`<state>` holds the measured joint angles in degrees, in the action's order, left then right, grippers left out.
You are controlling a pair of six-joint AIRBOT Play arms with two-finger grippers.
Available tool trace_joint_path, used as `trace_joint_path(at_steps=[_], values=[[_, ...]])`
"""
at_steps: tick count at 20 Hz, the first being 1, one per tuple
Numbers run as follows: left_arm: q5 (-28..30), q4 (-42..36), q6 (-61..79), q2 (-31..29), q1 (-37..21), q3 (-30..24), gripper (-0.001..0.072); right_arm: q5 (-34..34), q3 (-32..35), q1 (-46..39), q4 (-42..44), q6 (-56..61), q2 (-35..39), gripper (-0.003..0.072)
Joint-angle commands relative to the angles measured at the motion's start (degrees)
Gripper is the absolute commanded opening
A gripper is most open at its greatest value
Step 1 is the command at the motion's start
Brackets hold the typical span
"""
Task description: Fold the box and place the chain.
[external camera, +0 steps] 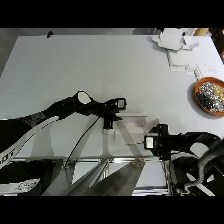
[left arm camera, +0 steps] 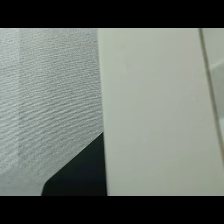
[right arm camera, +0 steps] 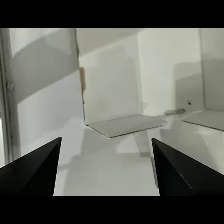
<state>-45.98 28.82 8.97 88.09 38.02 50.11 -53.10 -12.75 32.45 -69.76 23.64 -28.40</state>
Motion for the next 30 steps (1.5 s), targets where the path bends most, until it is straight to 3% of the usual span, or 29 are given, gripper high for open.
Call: trace_joint_path(at_steps=[1,2,8,11,18,23,27,30], values=[[-0.2,0.0,0.0,0.0,0.0,0.0,0.0009,9.6,4.5,6.8,-3.4,-3.1,0.7,0.0642],[-0.1,0.0,0.0,0.0,0.0,0.0,0.0009,11.1,5.0,8.0,-3.6,-2.9,0.6,0.0693],[-0.4,0.0,0.0,0.0,0.0,0.0,0.0009,19.8,5.4,9.2,-3.5,-2.5,-3.4,0.0694],[-0.4,0.0,0.0,0.0,0.0,0.0,0.0009,19.5,3.6,8.3,-2.1,-0.8,-4.6,0.0692],[-0.6,0.0,0.0,0.0,0.0,0.0,0.0009,17.4,-1.2,-4.3,3.8,-2.1,-4.7,0.0686],[-0.5,0.0,0.0,0.0,0.0,0.0,0.0009,14.6,-1.8,-11.3,11.2,-15.6,-5.9,0.0687],[-0.6,0.0,0.0,0.0,0.0,0.0,0.0009,11.2,-1.8,-16.9,24.1,-29.2,-11.3,0.0687],[-0.6,0.0,0.0,0.0,0.0,0.0,0.0009,8.8,-1.8,-20.9,29.1,-36.0,-16.0,0.0686]])
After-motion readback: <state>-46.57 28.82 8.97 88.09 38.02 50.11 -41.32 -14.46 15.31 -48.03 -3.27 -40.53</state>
